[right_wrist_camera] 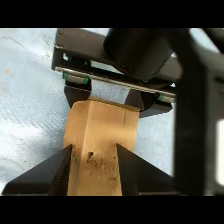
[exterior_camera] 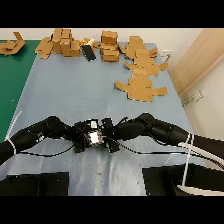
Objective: Fold the box.
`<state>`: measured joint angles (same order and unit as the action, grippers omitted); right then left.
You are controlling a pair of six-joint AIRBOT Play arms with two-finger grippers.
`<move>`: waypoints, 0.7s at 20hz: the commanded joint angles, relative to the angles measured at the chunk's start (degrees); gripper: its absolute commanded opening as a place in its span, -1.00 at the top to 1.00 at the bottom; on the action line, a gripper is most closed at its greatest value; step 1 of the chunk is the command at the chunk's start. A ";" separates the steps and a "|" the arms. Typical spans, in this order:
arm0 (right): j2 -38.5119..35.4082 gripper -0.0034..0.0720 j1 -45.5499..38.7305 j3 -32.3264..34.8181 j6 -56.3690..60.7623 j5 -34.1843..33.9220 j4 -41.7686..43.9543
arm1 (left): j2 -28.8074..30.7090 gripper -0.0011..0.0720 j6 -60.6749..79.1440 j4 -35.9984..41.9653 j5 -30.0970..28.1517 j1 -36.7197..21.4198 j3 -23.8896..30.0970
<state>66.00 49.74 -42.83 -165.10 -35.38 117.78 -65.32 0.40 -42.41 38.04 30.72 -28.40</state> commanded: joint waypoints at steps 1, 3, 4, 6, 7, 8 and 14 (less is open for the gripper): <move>-0.46 -0.28 2.93 2.12 6.32 6.95 -6.36 | -0.04 -0.02 0.00 0.00 -0.02 0.00 0.02; -1.11 -0.28 3.98 3.26 7.23 9.70 -7.63 | -0.04 -0.02 0.00 0.00 0.00 0.00 0.00; -1.33 -0.28 3.98 3.39 7.23 9.86 -7.63 | -0.04 -0.02 0.00 0.00 0.00 0.00 0.02; -2.05 -0.26 3.96 3.39 7.23 9.92 -8.09 | -0.04 -0.02 0.00 0.00 0.00 0.02 0.02; -2.62 -0.24 3.98 3.39 7.23 9.92 -8.11 | -0.04 -0.02 0.00 0.00 0.00 0.00 0.00; -3.15 -0.14 3.98 3.39 7.23 9.90 -8.20 | -0.04 -0.02 0.00 0.00 0.00 0.00 0.00; -4.66 0.16 3.98 3.39 8.68 9.27 -8.98 | -0.04 -0.02 0.00 0.00 0.00 0.02 0.00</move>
